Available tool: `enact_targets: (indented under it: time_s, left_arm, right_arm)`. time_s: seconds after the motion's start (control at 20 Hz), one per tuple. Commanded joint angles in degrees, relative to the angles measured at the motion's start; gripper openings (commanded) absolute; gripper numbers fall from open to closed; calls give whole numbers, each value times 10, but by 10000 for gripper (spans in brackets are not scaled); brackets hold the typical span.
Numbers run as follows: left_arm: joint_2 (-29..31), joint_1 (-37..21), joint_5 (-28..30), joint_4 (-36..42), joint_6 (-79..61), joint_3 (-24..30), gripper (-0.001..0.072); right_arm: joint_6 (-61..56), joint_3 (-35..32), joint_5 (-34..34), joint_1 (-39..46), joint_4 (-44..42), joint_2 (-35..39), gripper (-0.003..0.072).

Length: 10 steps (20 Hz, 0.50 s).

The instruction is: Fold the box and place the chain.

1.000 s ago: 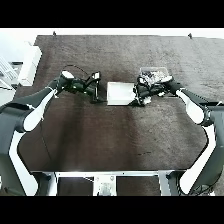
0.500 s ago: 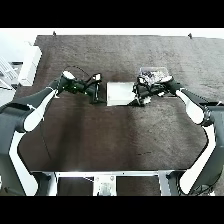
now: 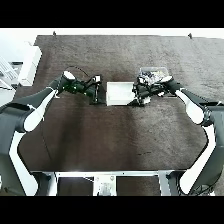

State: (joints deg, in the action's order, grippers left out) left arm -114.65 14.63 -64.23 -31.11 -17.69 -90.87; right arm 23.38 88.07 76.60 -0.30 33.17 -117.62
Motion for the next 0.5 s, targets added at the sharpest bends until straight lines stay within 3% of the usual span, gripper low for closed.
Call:
enact_targets:
  time_s: [0.0,0.45]
  left_arm:
    - [0,-1,-11,-1,-3,0,718]
    - [0,0,4,30,-1,0,718]
  right_arm:
    - [0,0,0,0,0,0,587]
    - [0,0,0,0,0,0,587]
